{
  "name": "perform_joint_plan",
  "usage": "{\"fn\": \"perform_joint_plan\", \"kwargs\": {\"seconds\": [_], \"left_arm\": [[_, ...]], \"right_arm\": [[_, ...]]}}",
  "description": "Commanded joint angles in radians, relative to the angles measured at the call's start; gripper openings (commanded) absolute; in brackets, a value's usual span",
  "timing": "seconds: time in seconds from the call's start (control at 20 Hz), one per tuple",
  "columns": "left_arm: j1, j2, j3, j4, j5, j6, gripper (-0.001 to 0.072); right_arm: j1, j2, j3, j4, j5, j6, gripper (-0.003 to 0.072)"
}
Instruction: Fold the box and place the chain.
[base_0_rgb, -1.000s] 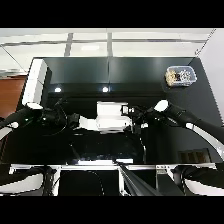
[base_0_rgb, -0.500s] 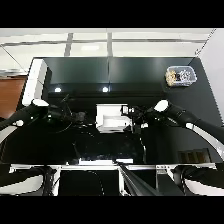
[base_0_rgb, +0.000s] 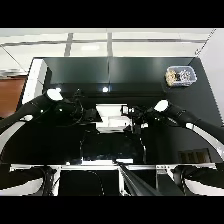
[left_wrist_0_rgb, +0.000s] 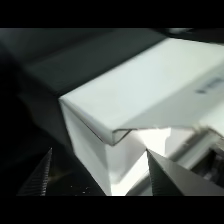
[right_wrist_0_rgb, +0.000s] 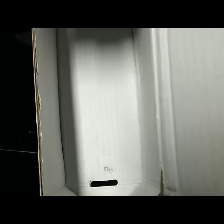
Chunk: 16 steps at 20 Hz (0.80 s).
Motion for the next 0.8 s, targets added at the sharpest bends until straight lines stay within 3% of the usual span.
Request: {"fn": "perform_joint_plan", "kwargs": {"seconds": [0.0, 0.25, 0.3, 0.35, 0.5, 0.75], "left_arm": [[-0.093, 0.0, 0.048, 0.209, 0.062, -0.251, 0.067], [-0.176, -0.002, 0.098, 0.421, 0.01, -0.492, 0.0658], [-0.194, -0.002, 0.112, 0.456, -0.009, -0.529, 0.0576], [-0.214, -0.003, 0.127, 0.495, -0.024, -0.567, 0.0549], [-0.284, -0.016, 0.173, 0.629, -0.064, -0.729, 0.0549], [-0.388, -0.097, 0.259, 0.716, -0.101, -0.826, 0.0549]], "right_arm": [[0.0, -0.001, 0.0, 0.0, 0.0, 0.0, 0.0215], [0.0, -0.001, 0.0, 0.0, 0.0, 0.0, 0.0215], [0.0, -0.001, 0.0, 0.0, 0.0, 0.0, 0.0215], [0.0, -0.001, 0.0, 0.0, 0.0, 0.0, 0.0215], [0.0, -0.001, 0.0, 0.0, 0.0, 0.0, 0.0215], [0.0, -0.001, 0.0, 0.0, 0.0, 0.0, 0.0215]]}}
